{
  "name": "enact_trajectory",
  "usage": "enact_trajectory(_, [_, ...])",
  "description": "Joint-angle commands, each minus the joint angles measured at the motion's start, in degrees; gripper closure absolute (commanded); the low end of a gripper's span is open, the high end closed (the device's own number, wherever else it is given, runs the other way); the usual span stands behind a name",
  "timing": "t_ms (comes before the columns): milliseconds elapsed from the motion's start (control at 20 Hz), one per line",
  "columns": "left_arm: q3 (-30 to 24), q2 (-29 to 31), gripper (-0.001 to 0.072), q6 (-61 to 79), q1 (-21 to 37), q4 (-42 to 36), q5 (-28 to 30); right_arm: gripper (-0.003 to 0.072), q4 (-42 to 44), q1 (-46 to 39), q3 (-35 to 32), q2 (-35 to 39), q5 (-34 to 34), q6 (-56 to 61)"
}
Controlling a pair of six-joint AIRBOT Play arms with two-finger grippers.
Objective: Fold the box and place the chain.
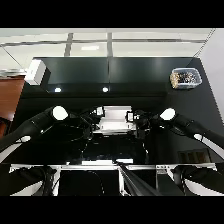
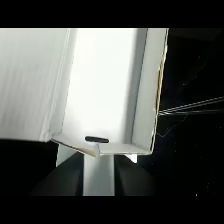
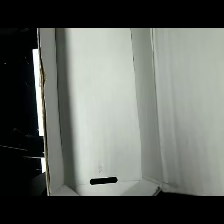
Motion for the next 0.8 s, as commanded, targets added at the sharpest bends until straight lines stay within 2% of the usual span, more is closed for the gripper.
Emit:
enact_trajectory(0, [1.7, -1.1, 0.0546, 0.9, -1.1, -0.5, 0.1, 0.0380, 0.0, 0.0, 0.0, 0.0, 0.0, 0.0])
enact_trajectory(150, [2.1, -1.9, 0.0546, 0.9, -1.3, -1.4, 0.0, 0.0380, 0.0, 0.0, 0.0, 0.0, 0.0, 0.0])
enact_trajectory(400, [2.1, -4.1, 0.0545, 0.9, -1.3, -11.0, 0.8, 0.0380, 0.0, 0.0, 0.0, 0.0, 0.0, 0.0])
enact_trajectory(550, [2.1, -5.9, 0.0547, 0.9, -2.0, -10.9, -0.1, 0.0380, 0.0, 0.0, 0.0, 0.0, 0.0, 0.0])
enact_trajectory(600, [2.1, -6.1, 0.0580, 0.9, -2.2, -10.4, 0.2, 0.0380, 0.0, 0.0, 0.0, 0.0, 0.0, 0.0])
enact_trajectory(650, [2.3, -6.1, 0.0670, 0.9, -2.3, -9.9, 0.1, 0.0380, 0.0, 0.0, 0.0, 0.0, 0.0, 0.0])
enact_trajectory(700, [2.4, -6.1, 0.0670, 0.8, -2.3, -9.5, 0.1, 0.0380, 0.0, 0.0, 0.0, 0.0, 0.0, 0.0])
enact_trajectory(750, [2.5, -6.1, 0.0633, 0.8, -2.3, -9.4, 0.1, 0.0380, 0.0, 0.0, 0.0, 0.0, 0.0, 0.0])
